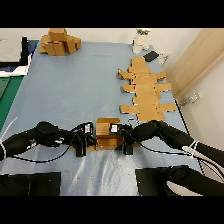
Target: Fold the box.
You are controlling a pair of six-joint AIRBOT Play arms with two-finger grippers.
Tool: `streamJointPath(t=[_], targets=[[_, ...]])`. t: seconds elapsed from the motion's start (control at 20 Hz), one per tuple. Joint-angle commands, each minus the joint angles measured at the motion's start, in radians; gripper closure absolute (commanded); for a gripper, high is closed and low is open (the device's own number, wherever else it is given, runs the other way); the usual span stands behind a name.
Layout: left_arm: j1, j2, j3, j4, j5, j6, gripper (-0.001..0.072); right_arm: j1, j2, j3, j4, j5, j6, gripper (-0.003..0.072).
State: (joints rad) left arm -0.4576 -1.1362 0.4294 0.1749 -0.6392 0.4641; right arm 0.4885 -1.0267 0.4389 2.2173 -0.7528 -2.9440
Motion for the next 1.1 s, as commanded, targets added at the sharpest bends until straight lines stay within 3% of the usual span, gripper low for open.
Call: streamJointPath(t=[0.0,0.05,0.1,0.6,0.65,0.7,0.75,0.9,1.05], targets=[[-0.004,-0.005,0.005,-0.004,0.000,0.000,0.0602,0.000,0.000,0.000,0.000,0.000,0.000,0.0123],[-0.004,-0.005,0.005,-0.004,-0.008,0.000,0.0361,0.000,0.000,0.000,0.000,0.000,0.000,0.0123],[-0.004,-0.005,0.005,-0.003,-0.016,0.000,0.0280,0.000,0.000,0.000,0.000,0.000,0.000,0.0123],[-0.004,-0.005,0.005,-0.002,-0.011,-0.013,0.0279,0.000,0.000,0.000,0.000,0.000,0.000,0.0123],[-0.002,-0.003,0.005,0.020,-0.006,-0.036,0.0378,0.000,0.000,0.000,0.000,0.000,0.000,0.0123],[0.005,0.006,0.005,0.071,-0.005,-0.094,0.0571,0.000,0.000,0.000,0.000,0.000,0.000,0.0123],[0.016,0.026,0.005,0.152,0.002,-0.195,0.0671,0.000,0.000,0.000,0.000,0.000,0.000,0.0123],[0.052,0.138,0.006,0.455,0.030,-0.644,0.0699,0.000,0.000,0.000,0.000,0.000,0.000,0.0123],[0.098,0.309,0.006,0.720,-0.029,-1.171,0.0700,0.000,0.000,0.000,0.000,0.000,0.000,0.0123]])
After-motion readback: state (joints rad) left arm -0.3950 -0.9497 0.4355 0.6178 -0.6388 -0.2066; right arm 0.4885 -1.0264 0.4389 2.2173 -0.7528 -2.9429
